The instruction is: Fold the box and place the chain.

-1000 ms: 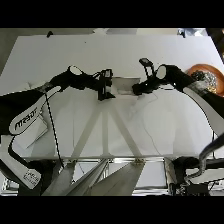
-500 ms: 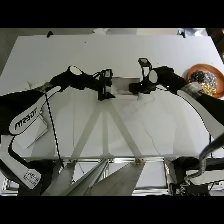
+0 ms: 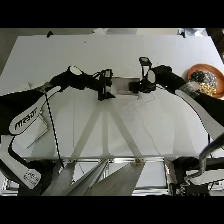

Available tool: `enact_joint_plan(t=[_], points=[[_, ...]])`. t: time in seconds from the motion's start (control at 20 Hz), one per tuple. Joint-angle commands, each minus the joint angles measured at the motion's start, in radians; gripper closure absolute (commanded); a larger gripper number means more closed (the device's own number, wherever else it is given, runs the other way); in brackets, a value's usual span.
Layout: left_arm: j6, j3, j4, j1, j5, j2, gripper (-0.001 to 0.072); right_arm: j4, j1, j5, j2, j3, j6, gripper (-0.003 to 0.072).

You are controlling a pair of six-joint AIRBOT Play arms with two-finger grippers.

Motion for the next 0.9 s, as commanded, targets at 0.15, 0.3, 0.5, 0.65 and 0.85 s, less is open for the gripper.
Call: enact_joint_plan(t=[0.15,0.3,0.5,0.65,0.85], points=[[0.000,0.000,0.000,0.000,0.000,0.000,0.0288,-0.017,0.030,-0.014,-0.014,0.002,0.064,0.0333],[0.000,0.000,0.000,0.000,0.000,0.000,0.0288,-0.038,0.039,-0.006,-0.024,0.002,0.074,0.0372],[0.000,0.000,0.000,0.000,0.000,0.000,0.0288,-0.036,0.039,-0.010,-0.028,0.005,0.067,0.0680],[0.000,0.000,0.000,0.000,0.000,0.000,0.0288,-0.032,0.039,-0.021,-0.028,0.010,0.067,0.0679],[0.000,0.000,0.000,0.000,0.000,0.000,0.0288,-0.025,0.039,-0.018,-0.027,0.010,0.068,0.0388]])
